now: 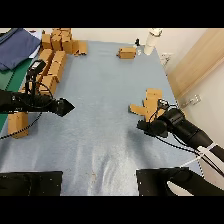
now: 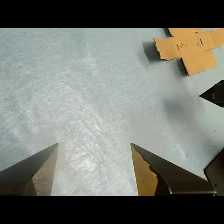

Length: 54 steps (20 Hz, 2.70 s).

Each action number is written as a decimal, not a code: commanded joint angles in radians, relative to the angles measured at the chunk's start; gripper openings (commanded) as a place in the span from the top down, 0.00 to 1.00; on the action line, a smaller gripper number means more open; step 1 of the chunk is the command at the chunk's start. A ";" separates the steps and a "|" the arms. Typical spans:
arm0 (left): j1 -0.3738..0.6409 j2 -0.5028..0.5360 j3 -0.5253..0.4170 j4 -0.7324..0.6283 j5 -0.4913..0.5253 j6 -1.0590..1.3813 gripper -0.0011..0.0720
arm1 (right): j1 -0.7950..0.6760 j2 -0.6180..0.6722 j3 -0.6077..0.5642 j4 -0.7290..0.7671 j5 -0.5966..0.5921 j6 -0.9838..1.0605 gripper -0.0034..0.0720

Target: Fold the box.

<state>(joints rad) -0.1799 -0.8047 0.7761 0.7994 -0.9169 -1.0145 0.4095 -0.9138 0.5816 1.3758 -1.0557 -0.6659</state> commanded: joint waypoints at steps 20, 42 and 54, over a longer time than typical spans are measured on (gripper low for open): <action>0.000 0.000 -0.002 -0.075 0.150 0.000 0.04 | 0.001 -0.002 0.001 0.024 0.008 0.003 0.95; -0.001 0.000 -0.002 -0.176 0.112 -0.010 0.04 | -1.218 -0.323 0.561 0.350 -0.086 -0.992 0.34; -0.001 -0.006 -0.002 -0.176 0.161 -0.264 0.04 | -1.333 -0.773 0.694 0.898 -0.242 -1.448 0.31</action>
<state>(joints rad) -0.1810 -0.8089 0.7742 0.6231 -0.7498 -1.2060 -0.9421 -1.6100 1.2373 2.1910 -1.2194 -2.0460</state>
